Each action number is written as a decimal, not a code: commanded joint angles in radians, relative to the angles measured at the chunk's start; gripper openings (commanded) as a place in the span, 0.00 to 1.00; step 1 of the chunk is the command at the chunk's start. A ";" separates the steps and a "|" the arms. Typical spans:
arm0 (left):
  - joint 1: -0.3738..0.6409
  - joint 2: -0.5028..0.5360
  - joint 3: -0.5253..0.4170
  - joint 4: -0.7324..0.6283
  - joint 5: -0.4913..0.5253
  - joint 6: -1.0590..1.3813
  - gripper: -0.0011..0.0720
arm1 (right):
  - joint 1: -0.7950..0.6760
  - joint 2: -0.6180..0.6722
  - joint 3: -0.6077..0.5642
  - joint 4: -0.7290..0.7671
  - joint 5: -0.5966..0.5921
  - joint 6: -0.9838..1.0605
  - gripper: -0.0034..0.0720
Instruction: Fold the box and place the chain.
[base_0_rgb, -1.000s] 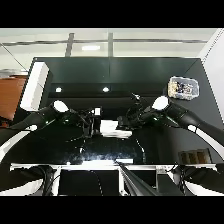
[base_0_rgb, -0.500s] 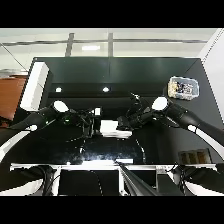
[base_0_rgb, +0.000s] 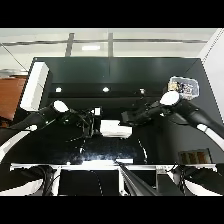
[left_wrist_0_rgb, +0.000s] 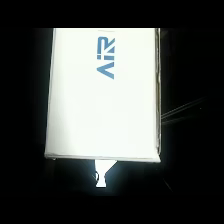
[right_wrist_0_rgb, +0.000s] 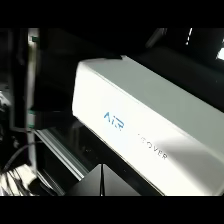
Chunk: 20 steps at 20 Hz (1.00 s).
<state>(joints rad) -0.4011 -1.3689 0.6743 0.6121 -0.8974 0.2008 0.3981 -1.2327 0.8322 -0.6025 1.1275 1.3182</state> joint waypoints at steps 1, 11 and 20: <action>0.001 -0.001 0.000 0.004 0.029 -0.078 0.58 | -0.126 0.096 0.005 -0.002 0.092 -0.017 0.08; 0.003 0.006 0.000 0.026 -0.002 -0.119 1.00 | -0.272 0.195 0.005 0.000 0.139 -0.013 0.08; 0.008 0.270 0.000 0.267 -0.007 -0.405 1.00 | -0.273 0.195 0.005 -0.001 0.160 -0.022 0.08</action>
<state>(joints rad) -0.3973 -1.1862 0.6743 0.7990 -0.9020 -0.0845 0.1257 -1.0382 0.8360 -0.6029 1.2873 1.3014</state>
